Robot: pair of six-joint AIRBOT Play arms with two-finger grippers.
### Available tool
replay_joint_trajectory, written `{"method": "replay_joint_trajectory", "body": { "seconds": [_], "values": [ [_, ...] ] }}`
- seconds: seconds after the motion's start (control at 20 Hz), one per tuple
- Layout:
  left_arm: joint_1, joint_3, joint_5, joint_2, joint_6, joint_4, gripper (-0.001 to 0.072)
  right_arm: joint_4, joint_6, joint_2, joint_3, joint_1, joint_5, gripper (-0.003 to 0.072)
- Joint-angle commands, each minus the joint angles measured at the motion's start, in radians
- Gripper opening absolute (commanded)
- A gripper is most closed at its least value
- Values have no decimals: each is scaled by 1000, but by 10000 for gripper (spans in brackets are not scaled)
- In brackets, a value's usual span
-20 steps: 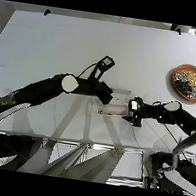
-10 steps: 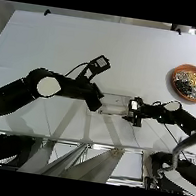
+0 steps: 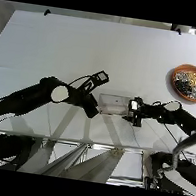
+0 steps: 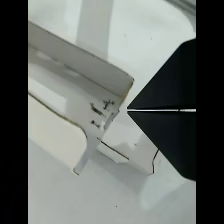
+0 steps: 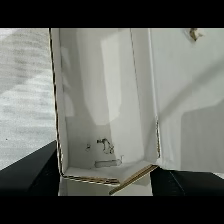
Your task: Fold the box and place the chain.
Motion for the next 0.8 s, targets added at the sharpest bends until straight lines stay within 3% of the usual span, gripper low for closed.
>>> {"method": "replay_joint_trajectory", "body": {
  "seconds": [0.0,0.45,0.6,0.75],
  "values": [
    [1,-24,17,-62,-6,55,3,0,0,1,0,-1,0,413],
    [75,-87,4,-91,280,66,13,0,0,1,0,-1,0,413],
    [76,-87,-48,-91,493,27,113,0,0,1,0,-1,0,413],
    [76,-87,-61,-90,568,-12,113,0,0,1,0,-1,0,413]
  ]
}}
